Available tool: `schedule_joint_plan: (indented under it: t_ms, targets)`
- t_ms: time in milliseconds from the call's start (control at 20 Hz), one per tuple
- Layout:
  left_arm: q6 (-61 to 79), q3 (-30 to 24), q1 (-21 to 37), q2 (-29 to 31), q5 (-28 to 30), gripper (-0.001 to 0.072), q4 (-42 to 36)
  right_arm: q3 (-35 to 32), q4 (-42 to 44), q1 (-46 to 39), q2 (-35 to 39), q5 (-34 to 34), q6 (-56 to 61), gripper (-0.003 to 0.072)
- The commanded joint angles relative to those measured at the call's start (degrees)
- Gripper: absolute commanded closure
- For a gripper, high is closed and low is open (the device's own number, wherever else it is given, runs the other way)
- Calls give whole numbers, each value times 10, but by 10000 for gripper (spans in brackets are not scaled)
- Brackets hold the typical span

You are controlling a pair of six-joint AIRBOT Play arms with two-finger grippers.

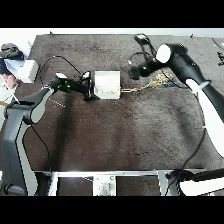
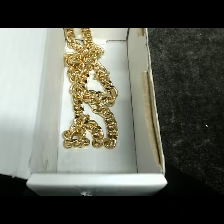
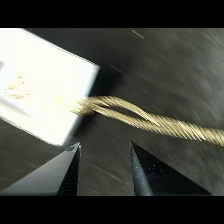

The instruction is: Fold the box and place the chain.

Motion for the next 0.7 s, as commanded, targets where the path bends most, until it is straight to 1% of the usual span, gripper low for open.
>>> schedule_joint_plan:
  t_ms: [0, 100, 200, 250, 400, 550, 650]
  targets:
    - [0, 0, 0, 0, 0, 366, 0, -145, 1, -69, 56, -113, 64, 341]
    - [0, 0, 0, 0, 0, 366, 0, -201, 2, -104, 52, -163, 107, 341]
    - [0, 0, 0, 0, 0, 366, 0, -237, 9, -123, 38, -237, 139, 342]
    - [0, 0, 0, 0, 0, 366, 0, -244, 28, -130, 26, -268, 142, 342]
    - [0, 0, 0, 0, 0, 366, 0, -242, 79, -134, -11, -327, 142, 342]
    - [0, 0, 0, 0, 0, 366, 0, -242, 117, -134, -36, -367, 142, 343]
    - [0, 0, 0, 0, 0, 366, 0, -242, 126, -133, -43, -383, 142, 344]
